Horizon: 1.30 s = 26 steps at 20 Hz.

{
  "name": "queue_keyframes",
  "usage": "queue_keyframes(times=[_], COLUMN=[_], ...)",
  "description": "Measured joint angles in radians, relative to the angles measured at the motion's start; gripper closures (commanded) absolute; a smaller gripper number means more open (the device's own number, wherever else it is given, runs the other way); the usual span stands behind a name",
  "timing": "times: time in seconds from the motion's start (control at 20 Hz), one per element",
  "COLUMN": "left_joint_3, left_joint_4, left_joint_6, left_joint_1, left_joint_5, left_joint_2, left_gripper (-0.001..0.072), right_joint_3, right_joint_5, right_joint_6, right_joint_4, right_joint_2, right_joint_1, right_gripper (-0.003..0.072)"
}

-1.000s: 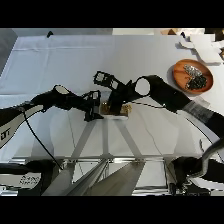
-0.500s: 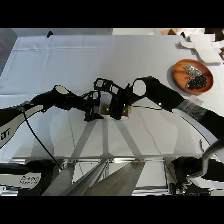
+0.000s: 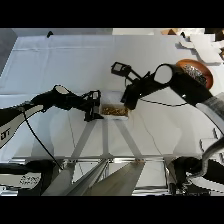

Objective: Fold the box and place the chain.

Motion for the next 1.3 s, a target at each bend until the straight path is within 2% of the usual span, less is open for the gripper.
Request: queue_keyframes(times=[0.15,0.25,0.4,0.45,0.5,0.55,0.8,1.3], left_joint_3=[0.0,0.0,0.0,0.0,0.0,0.0,0.0,0.0], left_joint_4=[0.0,0.0,0.0,0.0,0.0,0.0,0.0,0.0], left_joint_6=[0.0,0.0,0.0,0.0,0.0,0.0,0.0,0.0], left_joint_1=[0.0,0.0,0.0,0.0,0.0,0.0,0.0,0.0], left_joint_5=[0.0,0.0,0.0,0.0,0.0,0.0,0.0,0.0], left_joint_2=[0.0,0.0,0.0,0.0,0.0,0.0,0.0,0.0], left_gripper=[0.0308,0.0308,0.0308,0.0308,0.0308,0.0308,0.0308,0.0308], right_joint_3=[-0.015,-0.047,-0.118,-0.142,-0.162,-0.18,-0.219,-0.227], right_joint_5=[0.068,0.079,0.07,0.064,0.057,0.051,0.021,-0.031], right_joint_6=[-0.084,-0.18,-0.374,-0.442,-0.5,-0.555,-0.697,-0.758], right_joint_4=[0.016,0.043,0.094,0.111,0.127,0.144,0.216,0.255], right_joint_2=[0.024,0.031,0.033,0.029,0.023,0.011,-0.054,-0.134], right_joint_1=[-0.108,-0.169,-0.224,-0.235,-0.241,-0.247,-0.254,-0.214], right_gripper=[0.048,0.0374,0.0364,0.0303,0.0176,0.013,0.0153,0.0171])
